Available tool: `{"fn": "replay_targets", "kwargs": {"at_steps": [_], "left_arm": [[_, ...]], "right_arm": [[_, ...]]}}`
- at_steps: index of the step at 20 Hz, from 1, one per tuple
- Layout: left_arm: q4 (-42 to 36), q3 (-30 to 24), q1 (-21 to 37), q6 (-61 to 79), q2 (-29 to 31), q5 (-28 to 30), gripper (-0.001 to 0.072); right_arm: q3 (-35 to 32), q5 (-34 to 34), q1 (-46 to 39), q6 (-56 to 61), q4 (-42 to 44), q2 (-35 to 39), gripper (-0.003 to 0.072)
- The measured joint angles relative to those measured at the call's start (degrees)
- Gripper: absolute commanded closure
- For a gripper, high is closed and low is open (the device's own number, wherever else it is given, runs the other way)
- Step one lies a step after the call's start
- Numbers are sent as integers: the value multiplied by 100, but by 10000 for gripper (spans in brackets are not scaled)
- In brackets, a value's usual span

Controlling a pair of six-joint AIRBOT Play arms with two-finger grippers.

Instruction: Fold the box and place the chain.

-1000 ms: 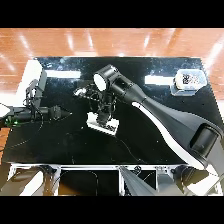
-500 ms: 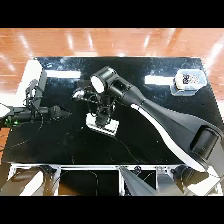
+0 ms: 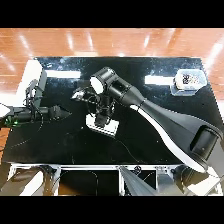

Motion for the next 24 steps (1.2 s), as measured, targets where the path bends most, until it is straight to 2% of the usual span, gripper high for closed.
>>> {"fn": "replay_targets", "kwargs": {"at_steps": [24], "left_arm": [[44, -2, 0, 15, 0, -92, 200]], "right_arm": [[-188, -120, 68, 48, -232, 83, 371]]}}
